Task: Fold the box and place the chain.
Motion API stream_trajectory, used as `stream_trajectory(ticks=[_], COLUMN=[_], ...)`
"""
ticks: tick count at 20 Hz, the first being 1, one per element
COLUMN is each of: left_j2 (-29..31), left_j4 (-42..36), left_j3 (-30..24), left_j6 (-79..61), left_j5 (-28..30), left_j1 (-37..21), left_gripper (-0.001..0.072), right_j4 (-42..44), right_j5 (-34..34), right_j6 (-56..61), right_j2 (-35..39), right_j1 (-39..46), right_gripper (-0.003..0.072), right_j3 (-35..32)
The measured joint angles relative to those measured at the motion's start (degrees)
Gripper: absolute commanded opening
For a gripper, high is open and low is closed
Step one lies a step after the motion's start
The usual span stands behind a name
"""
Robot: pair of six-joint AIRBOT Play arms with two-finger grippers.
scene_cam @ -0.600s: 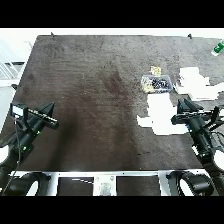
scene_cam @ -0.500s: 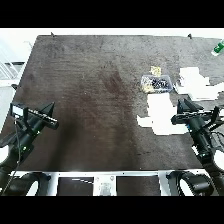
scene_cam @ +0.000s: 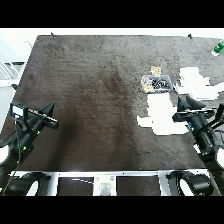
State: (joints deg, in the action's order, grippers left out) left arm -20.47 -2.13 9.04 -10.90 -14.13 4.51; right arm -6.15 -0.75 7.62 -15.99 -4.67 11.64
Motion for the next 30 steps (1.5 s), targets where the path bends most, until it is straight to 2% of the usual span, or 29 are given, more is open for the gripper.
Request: stream_trajectory(ticks=[3,5,7,9,13,14,15,16,18,22,30], left_j2=[0.00,0.00,0.00,0.00,0.00,0.00,0.00,0.00,0.00,0.00,0.00], left_j4=[-0.02,-0.02,0.00,-0.02,0.00,0.00,0.00,0.00,0.00,-0.02,-0.02], left_j3=[0.00,0.00,0.00,0.00,0.00,0.00,0.00,0.00,0.00,0.00,0.00], left_j6=[0.00,0.00,-0.02,0.00,0.00,0.00,0.00,0.00,0.00,-0.02,0.00], left_j5=[0.00,0.00,0.00,0.00,-0.04,-0.09,-0.17,-0.20,-0.24,-0.31,-0.35], left_j1=[0.00,0.00,0.02,0.00,0.02,0.00,0.00,0.02,0.02,0.00,0.00], left_gripper=[0.0020,0.0020,0.0020,0.0020,0.0020,0.0020,0.0020,0.0020,0.0020,0.0020,0.0020], right_j4=[0.09,0.09,-1.90,-7.76,-25.77,-30.58,-35.39,-39.50,-46.62,-54.82,-59.47], right_j5=[-0.39,2.99,12.15,23.43,43.06,47.17,51.17,54.42,60.37,68.02,74.84], right_j6=[2.36,3.74,5.33,10.01,24.44,27.56,30.45,32.70,36.06,38.86,37.40], right_j2=[-7.52,-14.71,-22.67,-30.14,-42.40,-44.83,-47.17,-49.22,-53.22,-60.17,-70.29], right_j1=[4.85,11.30,20.26,30.34,45.90,48.09,49.68,50.66,51.89,52.43,49.48], right_gripper=[0.0318,0.0315,0.0316,0.0355,0.0369,0.0425,0.0511,0.0545,0.0546,0.0547,0.0547], right_j3=[4.85,8.70,12.63,17.25,29.22,32.41,35.82,38.71,44.06,50.56,53.72])
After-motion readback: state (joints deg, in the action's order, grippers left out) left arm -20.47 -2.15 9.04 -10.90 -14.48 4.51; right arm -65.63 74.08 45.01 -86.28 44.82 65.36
